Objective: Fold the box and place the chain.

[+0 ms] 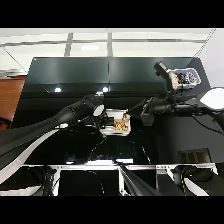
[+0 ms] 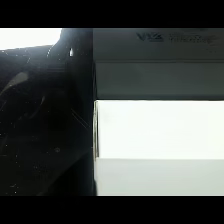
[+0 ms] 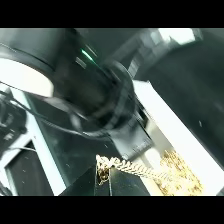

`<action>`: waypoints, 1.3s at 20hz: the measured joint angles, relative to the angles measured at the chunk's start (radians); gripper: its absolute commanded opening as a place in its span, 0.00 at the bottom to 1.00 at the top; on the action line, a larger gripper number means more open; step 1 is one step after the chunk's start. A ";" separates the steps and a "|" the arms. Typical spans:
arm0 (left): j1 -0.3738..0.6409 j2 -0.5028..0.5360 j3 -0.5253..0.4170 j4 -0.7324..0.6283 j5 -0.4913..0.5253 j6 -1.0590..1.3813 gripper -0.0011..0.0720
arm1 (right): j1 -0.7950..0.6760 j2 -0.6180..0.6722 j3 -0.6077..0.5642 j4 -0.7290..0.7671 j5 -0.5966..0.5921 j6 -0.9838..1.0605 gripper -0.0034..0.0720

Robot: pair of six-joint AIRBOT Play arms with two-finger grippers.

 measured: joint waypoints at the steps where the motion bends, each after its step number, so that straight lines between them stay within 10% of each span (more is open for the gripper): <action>1: 0.000 0.000 0.000 0.000 0.000 0.000 0.06 | 0.003 -0.015 -0.010 -0.011 -0.010 0.000 0.08; 2: 0.000 0.000 0.000 0.000 0.000 0.000 0.06 | 0.006 -0.027 -0.017 -0.017 -0.019 0.000 0.10; 4: 0.000 0.000 0.000 0.000 0.000 0.000 0.06 | 0.010 -0.045 -0.025 -0.027 -0.028 -0.001 0.46; 18: 0.000 0.005 0.003 0.000 0.026 -0.002 0.06 | -0.216 -0.045 -0.036 -0.322 0.048 0.046 0.46; 19: 0.000 0.009 0.006 0.001 0.027 -0.004 0.09 | -0.220 -0.045 -0.037 -0.323 0.050 0.047 0.46; 22: 0.000 0.026 0.018 -0.003 0.025 -0.009 0.70 | -0.229 -0.045 -0.037 -0.320 0.058 0.048 0.46; 26: 0.000 0.079 0.039 -0.003 -0.039 0.069 0.70 | -0.233 -0.045 -0.037 -0.316 0.062 0.049 0.46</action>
